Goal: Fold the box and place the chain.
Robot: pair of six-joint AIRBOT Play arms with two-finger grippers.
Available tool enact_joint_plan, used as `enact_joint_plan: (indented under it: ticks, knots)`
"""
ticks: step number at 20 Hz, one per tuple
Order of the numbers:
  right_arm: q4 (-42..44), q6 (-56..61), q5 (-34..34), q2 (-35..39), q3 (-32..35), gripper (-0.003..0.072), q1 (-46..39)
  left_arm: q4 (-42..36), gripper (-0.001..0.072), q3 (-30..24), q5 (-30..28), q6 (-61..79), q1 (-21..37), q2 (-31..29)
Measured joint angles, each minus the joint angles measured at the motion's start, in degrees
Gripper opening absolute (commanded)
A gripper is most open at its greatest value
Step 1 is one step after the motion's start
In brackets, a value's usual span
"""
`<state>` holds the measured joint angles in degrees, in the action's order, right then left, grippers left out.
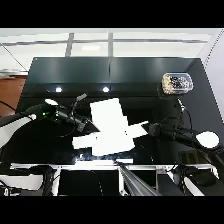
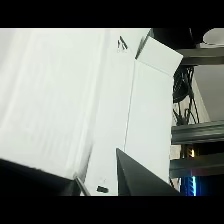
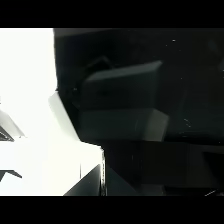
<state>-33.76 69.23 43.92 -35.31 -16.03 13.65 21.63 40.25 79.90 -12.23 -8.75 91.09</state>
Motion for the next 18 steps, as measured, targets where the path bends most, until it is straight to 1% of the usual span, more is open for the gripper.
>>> enact_joint_plan:
  ticks: [9,11,12,17,18]
  knots:
    - [-0.8,0.0,1.6,0.0,0.0,0.0022,0.0,-3.8,0.0259,0.0,-1.4,0.0,-0.1,0.0]
    - [-0.9,0.0,1.7,0.0,0.0,0.0022,0.0,-4.1,0.0088,0.0,-1.8,0.0,-0.1,0.0]
    - [-1.1,0.0,1.7,0.0,0.0,0.0022,0.0,-4.1,0.0031,0.0,-1.9,0.0,-0.1,0.0]
    - [-2.4,0.0,2.1,0.0,0.0,0.0032,0.0,-2.4,0.0028,0.0,-2.2,0.1,-0.1,0.0]
    - [-2.6,0.0,2.2,0.0,0.0,0.0157,0.0,-1.9,0.0028,0.0,-2.3,0.1,-0.1,0.0]
